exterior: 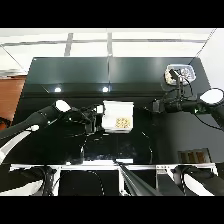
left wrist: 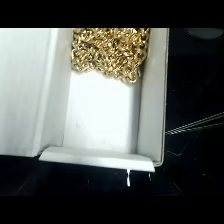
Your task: Fold the box and place the chain.
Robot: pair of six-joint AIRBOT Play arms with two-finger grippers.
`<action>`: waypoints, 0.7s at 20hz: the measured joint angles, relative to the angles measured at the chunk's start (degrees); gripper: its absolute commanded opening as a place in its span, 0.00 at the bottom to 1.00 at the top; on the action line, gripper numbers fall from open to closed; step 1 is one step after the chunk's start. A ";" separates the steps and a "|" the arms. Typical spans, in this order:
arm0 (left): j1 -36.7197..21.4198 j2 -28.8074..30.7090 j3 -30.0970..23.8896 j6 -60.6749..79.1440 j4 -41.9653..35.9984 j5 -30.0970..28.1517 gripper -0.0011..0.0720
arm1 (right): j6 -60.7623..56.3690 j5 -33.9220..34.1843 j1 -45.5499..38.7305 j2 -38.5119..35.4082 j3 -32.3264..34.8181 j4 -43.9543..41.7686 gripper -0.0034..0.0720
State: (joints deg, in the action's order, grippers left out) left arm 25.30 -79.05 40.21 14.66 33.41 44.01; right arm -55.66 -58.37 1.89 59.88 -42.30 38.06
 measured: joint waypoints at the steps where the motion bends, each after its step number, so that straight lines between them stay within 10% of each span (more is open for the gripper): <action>1: 0.28 0.00 0.00 0.02 0.00 -0.22 0.95 | 0.00 0.09 0.11 0.00 0.00 0.02 0.47; 5: 1.40 0.00 0.00 0.39 0.00 -0.44 0.92 | 0.33 1.46 1.73 0.44 0.00 0.28 0.47; 7: 1.79 0.00 0.00 0.46 0.00 -0.55 0.66 | 0.33 3.32 2.86 0.98 0.00 0.33 0.48; 9: 2.03 0.00 0.00 0.46 -0.02 -0.52 0.53 | -0.26 5.92 3.65 1.66 0.00 0.33 0.97; 14: 2.27 0.02 0.00 0.55 -0.02 -0.48 0.49 | -3.02 12.96 4.55 2.60 -0.07 -3.61 0.97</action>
State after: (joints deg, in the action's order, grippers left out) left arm 27.57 -79.02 40.21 15.20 33.39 43.53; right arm -58.67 -45.41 6.44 62.48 -42.37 34.46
